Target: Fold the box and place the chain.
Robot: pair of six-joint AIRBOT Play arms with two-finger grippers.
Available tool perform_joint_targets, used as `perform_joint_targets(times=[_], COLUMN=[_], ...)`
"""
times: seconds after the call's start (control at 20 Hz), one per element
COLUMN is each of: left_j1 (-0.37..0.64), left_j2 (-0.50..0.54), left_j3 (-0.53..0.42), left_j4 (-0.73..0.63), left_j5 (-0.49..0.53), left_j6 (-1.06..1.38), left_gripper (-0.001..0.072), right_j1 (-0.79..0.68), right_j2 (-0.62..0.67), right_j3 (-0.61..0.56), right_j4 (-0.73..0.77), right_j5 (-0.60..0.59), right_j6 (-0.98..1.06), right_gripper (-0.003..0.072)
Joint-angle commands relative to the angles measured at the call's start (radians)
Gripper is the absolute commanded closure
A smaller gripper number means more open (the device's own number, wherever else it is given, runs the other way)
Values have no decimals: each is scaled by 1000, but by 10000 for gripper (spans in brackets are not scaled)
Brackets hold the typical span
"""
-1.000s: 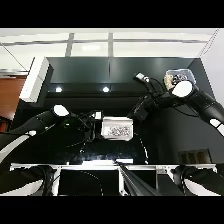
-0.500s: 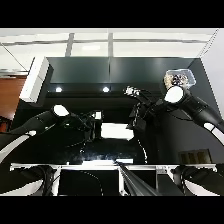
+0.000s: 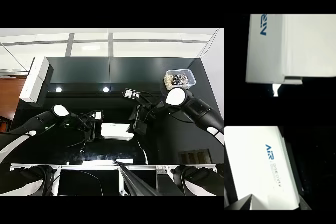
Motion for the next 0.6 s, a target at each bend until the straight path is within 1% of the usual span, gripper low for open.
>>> perform_joint_targets(times=[0.0,0.1,0.2,0.35,0.4,0.45,0.5,0.55], left_j1=[0,0,0,0,0,0,0,0], left_j2=[0,0,0,0,0,0,0,0], left_j3=[1,1,1,1,1,1,1,1], left_j4=[0,1,1,1,1,1,1,1], left_j5=[0,-1,-2,-2,-2,-2,-2,-2], left_j6=[0,0,0,0,0,0,0,0], left_gripper=[321,321,321,321,321,321,321,321], right_j1=[26,48,69,73,73,73,73,73], right_j2=[21,21,21,21,21,21,21,21], right_j3=[-37,-84,-92,-91,-91,-91,-90,-90], right_j4=[-2,-5,-14,-15,-15,-15,-15,-14], right_j5=[16,-64,-133,-148,-143,-141,-142,-141], right_j6=[38,24,21,17,17,17,17,17], right_gripper=[-33,-33,-33,-31,49,87,88,152])
